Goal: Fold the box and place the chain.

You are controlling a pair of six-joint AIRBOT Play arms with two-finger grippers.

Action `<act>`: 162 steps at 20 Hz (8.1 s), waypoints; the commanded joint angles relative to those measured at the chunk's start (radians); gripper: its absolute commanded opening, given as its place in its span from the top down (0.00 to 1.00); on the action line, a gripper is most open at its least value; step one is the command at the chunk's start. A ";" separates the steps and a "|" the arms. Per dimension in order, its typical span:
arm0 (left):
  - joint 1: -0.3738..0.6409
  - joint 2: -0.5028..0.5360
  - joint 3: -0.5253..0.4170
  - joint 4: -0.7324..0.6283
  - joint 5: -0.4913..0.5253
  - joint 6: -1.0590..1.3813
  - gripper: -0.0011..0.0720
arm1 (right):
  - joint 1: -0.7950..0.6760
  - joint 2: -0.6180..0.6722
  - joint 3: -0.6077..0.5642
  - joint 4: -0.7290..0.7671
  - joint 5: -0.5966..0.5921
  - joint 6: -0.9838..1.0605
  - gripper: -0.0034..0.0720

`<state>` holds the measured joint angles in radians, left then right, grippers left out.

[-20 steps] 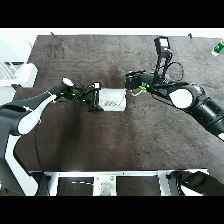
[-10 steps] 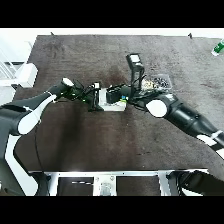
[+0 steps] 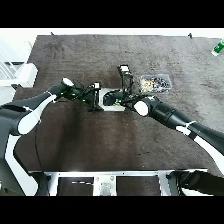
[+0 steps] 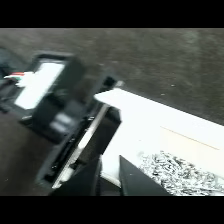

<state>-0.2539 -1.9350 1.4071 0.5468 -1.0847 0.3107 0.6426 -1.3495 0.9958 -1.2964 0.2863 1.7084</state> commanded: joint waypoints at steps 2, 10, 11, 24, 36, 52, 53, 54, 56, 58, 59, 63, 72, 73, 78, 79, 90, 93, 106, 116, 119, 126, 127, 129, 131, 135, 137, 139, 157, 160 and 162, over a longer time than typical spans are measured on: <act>0.001 0.000 0.000 0.000 0.000 0.000 0.26 | -0.090 0.013 -0.002 -0.007 0.077 0.000 0.55; 0.001 0.000 0.000 0.000 0.000 0.000 0.26 | -0.438 0.074 -0.158 0.002 0.089 0.014 0.39; 0.001 0.000 0.000 0.000 0.000 0.000 0.26 | -0.467 0.053 -0.158 0.030 0.076 0.016 0.31; 0.001 0.000 0.000 0.000 0.001 0.000 0.26 | -0.458 -0.298 0.068 0.115 0.009 0.015 0.41; 0.001 0.000 0.000 0.000 0.000 0.000 0.26 | -0.368 0.085 0.025 0.106 0.060 -0.125 0.94; 0.001 0.000 0.000 0.000 0.000 0.000 0.26 | -0.102 0.355 0.026 0.089 0.084 -0.151 0.94; 0.001 0.000 0.000 0.000 0.000 0.000 0.26 | -0.106 0.355 0.026 0.049 0.082 -0.150 0.94; 0.001 0.000 0.000 0.000 0.000 0.000 0.26 | -0.120 0.355 0.026 0.023 0.082 -0.150 0.94; 0.001 0.000 0.000 0.000 0.000 0.000 0.26 | -0.161 0.355 0.026 -0.007 0.091 -0.150 0.94; 0.001 0.000 0.000 0.000 0.000 0.000 0.26 | -0.205 0.355 0.027 -0.028 0.100 -0.150 0.94; 0.001 0.000 0.000 0.000 0.000 0.000 0.26 | -0.225 0.355 0.027 -0.042 0.100 -0.150 0.94; 0.001 0.000 0.000 0.000 0.000 0.000 0.26 | -0.259 0.355 0.027 -0.058 0.100 -0.150 0.94; 0.001 0.000 0.000 0.000 0.000 0.000 0.26 | -0.158 0.355 0.027 -0.047 0.096 -0.146 0.94; 0.001 0.000 0.000 0.000 0.000 0.000 0.26 | -0.144 0.355 0.027 -0.047 0.096 -0.145 0.94; 0.001 0.000 0.000 0.000 0.000 0.000 0.26 | -0.122 0.345 0.027 -0.039 0.095 -0.139 0.94; 0.001 0.000 0.000 0.000 0.000 0.000 0.26 | -0.122 0.332 0.027 -0.039 0.095 -0.139 0.94; 0.001 0.000 0.000 0.000 0.000 0.000 0.26 | -0.124 0.147 -0.009 -0.040 0.097 -0.142 0.94; 0.001 0.000 0.000 0.000 0.000 0.000 0.26 | -0.124 0.147 -0.011 -0.057 0.090 -0.151 0.59; 0.001 0.000 0.000 0.000 0.000 0.000 0.26 | -0.274 0.212 0.043 -0.042 0.048 -0.461 0.58; 0.001 0.000 0.000 0.000 0.000 0.000 0.26 | -0.480 -0.028 0.179 0.729 0.400 -1.218 0.61; 0.001 0.000 0.000 0.000 0.000 0.000 0.26 | -0.503 -0.108 0.239 0.740 0.494 -1.298 0.61; 0.001 0.000 0.000 0.000 0.000 0.000 0.26 | -0.483 -0.308 0.369 0.734 0.729 -1.354 0.59; 0.001 0.000 0.000 0.000 0.000 0.000 0.26 | -0.480 -0.311 0.369 0.722 0.737 -1.354 0.59; 0.001 0.000 0.000 0.000 0.000 0.000 0.26 | -0.467 -0.311 0.369 0.686 0.748 -1.354 0.59; 0.001 0.000 0.000 0.000 0.000 0.000 0.26 | -0.453 -0.311 0.369 0.663 0.793 -1.354 0.59; 0.001 0.000 0.000 0.000 0.000 0.000 0.26 | -0.413 -0.311 0.369 0.622 0.824 -1.355 0.59; 0.001 0.000 0.000 0.000 0.000 0.000 0.26 | -0.392 -0.311 0.370 0.617 0.824 -1.358 0.58; 0.001 0.000 0.000 0.000 0.000 0.000 0.26 | -0.371 -0.311 0.370 0.603 0.821 -1.386 0.58; 0.001 0.000 0.000 0.000 0.000 0.000 0.26 | -0.338 -0.314 0.370 0.543 0.770 -1.456 0.45; 0.001 0.000 0.000 0.000 0.000 0.000 0.26 | -0.333 -0.314 0.370 0.521 0.743 -1.456 0.47; 0.001 0.000 0.000 0.000 0.000 0.000 0.26 | -0.333 -0.314 0.370 0.520 0.720 -1.456 0.47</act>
<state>-0.2539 -1.9354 1.4075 0.5457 -1.0832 0.3103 0.3073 -1.6634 1.3647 -0.7601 1.0428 0.2546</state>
